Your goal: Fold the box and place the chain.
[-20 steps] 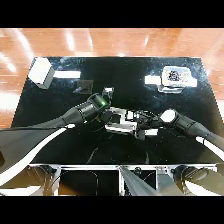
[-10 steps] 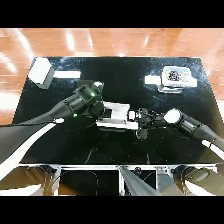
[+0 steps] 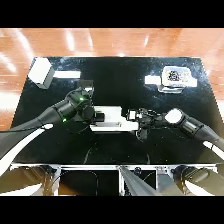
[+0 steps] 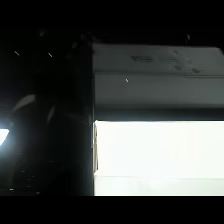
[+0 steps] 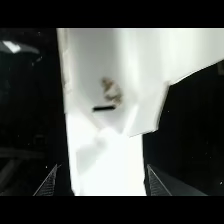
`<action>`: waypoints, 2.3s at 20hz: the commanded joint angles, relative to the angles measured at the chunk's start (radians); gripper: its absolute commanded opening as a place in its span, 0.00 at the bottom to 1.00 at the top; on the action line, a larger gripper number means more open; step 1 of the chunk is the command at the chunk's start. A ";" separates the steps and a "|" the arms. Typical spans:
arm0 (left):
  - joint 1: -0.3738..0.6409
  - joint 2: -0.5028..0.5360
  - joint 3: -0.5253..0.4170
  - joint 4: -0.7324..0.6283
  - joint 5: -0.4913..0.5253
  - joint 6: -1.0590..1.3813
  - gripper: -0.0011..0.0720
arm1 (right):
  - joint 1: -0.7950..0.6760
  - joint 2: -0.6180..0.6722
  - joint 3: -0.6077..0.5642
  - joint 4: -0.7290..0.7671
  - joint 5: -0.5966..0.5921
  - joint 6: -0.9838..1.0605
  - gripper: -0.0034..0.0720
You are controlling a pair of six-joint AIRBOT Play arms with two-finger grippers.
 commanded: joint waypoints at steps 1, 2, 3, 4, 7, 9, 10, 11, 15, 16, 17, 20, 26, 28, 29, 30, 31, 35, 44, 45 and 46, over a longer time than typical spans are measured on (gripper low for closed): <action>0.002 0.013 -0.039 -0.031 -0.053 0.045 0.04 | 0.000 0.001 0.001 0.038 -0.002 0.004 0.98; 0.004 0.009 -0.039 -0.028 -0.066 0.050 0.04 | 0.001 0.001 0.001 0.038 -0.012 0.004 0.98; 0.004 0.006 -0.039 -0.024 -0.078 0.052 0.04 | 0.001 0.001 0.001 0.039 -0.024 0.002 0.98; 0.004 0.003 -0.039 -0.023 -0.091 0.053 0.04 | 0.003 0.000 0.001 0.038 -0.040 0.000 0.98; 0.004 -0.006 -0.039 -0.023 -0.113 0.098 0.04 | 0.004 0.000 0.001 0.039 -0.048 -0.020 0.98; 0.004 -0.011 -0.039 -0.023 -0.117 0.106 0.04 | 0.006 0.000 0.001 0.042 -0.055 -0.027 0.98; 0.004 -0.012 -0.039 -0.023 -0.118 0.108 0.04 | 0.013 0.000 0.001 0.045 -0.063 -0.032 0.98; 0.004 -0.012 -0.039 -0.021 -0.120 0.111 0.04 | 0.025 -0.002 0.001 0.058 -0.070 -0.041 0.98; 0.004 -0.012 -0.039 -0.020 -0.120 0.110 0.04 | 0.069 -0.013 0.001 0.088 -0.089 -0.054 0.98; 0.003 -0.012 -0.039 -0.021 -0.120 0.110 0.04 | 0.069 -0.013 0.001 0.093 -0.092 -0.054 0.98; 0.003 -0.012 -0.039 -0.020 -0.120 0.110 0.04 | 0.069 -0.013 0.001 0.095 -0.103 -0.054 0.98; 0.003 -0.012 -0.039 -0.020 -0.120 0.110 0.04 | 0.069 -0.014 0.001 0.109 -0.103 -0.059 0.76; 0.003 -0.012 -0.039 -0.021 -0.120 0.109 0.04 | 0.069 -0.036 0.001 0.151 -0.101 -0.076 0.22; 0.003 -0.012 -0.039 -0.024 -0.120 0.109 0.04 | 0.080 -0.040 0.001 0.153 -0.107 -0.076 0.22; 0.003 -0.012 -0.039 -0.025 -0.120 0.109 0.04 | 0.092 -0.042 0.001 0.161 -0.109 -0.076 0.22; 0.003 -0.012 -0.039 -0.025 -0.120 0.109 0.04 | 0.105 -0.044 0.001 0.170 -0.114 -0.076 0.22; 0.003 -0.012 -0.039 -0.025 -0.120 0.109 0.04 | 0.118 -0.046 0.001 0.170 -0.123 -0.076 0.22; 0.002 -0.012 -0.039 -0.034 -0.120 0.109 0.04 | 0.142 -0.063 0.001 0.172 -0.159 -0.076 0.22; 0.002 -0.012 -0.039 -0.037 -0.120 0.109 0.04 | 0.142 -0.067 0.001 0.222 -0.174 -0.076 0.54; 0.002 -0.012 -0.039 -0.040 -0.120 0.109 0.04 | 0.142 -0.068 0.001 0.222 -0.174 -0.076 0.54; 0.002 -0.012 -0.039 -0.040 -0.120 0.109 0.04 | 0.142 -0.068 0.001 0.222 -0.175 -0.076 0.54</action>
